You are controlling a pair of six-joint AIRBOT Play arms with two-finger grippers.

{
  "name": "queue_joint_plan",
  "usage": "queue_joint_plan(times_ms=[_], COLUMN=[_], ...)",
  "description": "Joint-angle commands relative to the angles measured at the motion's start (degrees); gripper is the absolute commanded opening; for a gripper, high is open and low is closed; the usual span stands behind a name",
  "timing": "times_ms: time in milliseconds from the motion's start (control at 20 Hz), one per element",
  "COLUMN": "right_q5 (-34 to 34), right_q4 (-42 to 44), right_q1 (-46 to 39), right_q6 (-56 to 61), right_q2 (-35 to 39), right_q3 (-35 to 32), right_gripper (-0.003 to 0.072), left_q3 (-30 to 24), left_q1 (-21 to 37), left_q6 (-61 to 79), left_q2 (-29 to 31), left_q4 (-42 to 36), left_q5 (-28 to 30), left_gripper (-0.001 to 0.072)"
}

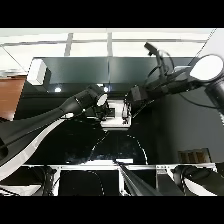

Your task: Fold the box and place the chain.

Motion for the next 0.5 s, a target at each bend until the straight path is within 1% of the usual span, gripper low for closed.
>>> queue_joint_plan(times_ms=[0, 200, 250, 300, 350, 450], right_q5=[-7.17, -9.94, -10.16, -9.94, -9.22, -7.23], right_q4=[0.98, 0.81, 0.28, -1.2, -2.67, -7.63], right_q1=[1.7, 1.7, 1.62, 1.16, -0.17, -5.81], right_q6=[0.24, 1.49, 1.66, 1.77, 1.66, 1.68], right_q2=[-0.11, -0.11, -0.11, -0.11, 0.04, 0.15], right_q3=[-5.35, -10.64, -11.37, -11.43, -11.39, -11.37], right_gripper=[0.0019, 0.0023, 0.0183, 0.0382, 0.0365, 0.0365], left_q3=[0.02, 0.02, 0.02, 0.02, 0.02, 0.02], left_q1=[0.0, 0.0, 0.0, 0.0, 0.0, 0.0], left_q6=[0.0, -0.02, 0.0, 0.0, -0.02, 0.0], left_q2=[0.02, 0.02, 0.02, 0.02, 0.02, 0.02], left_q4=[0.0, 0.0, 0.0, 0.0, 0.0, 0.0], left_q5=[0.0, 0.0, 0.0, 0.0, 0.0, 0.0], left_gripper=[0.0025, 0.0025, 0.0025, 0.0025, 0.0025, 0.0025])
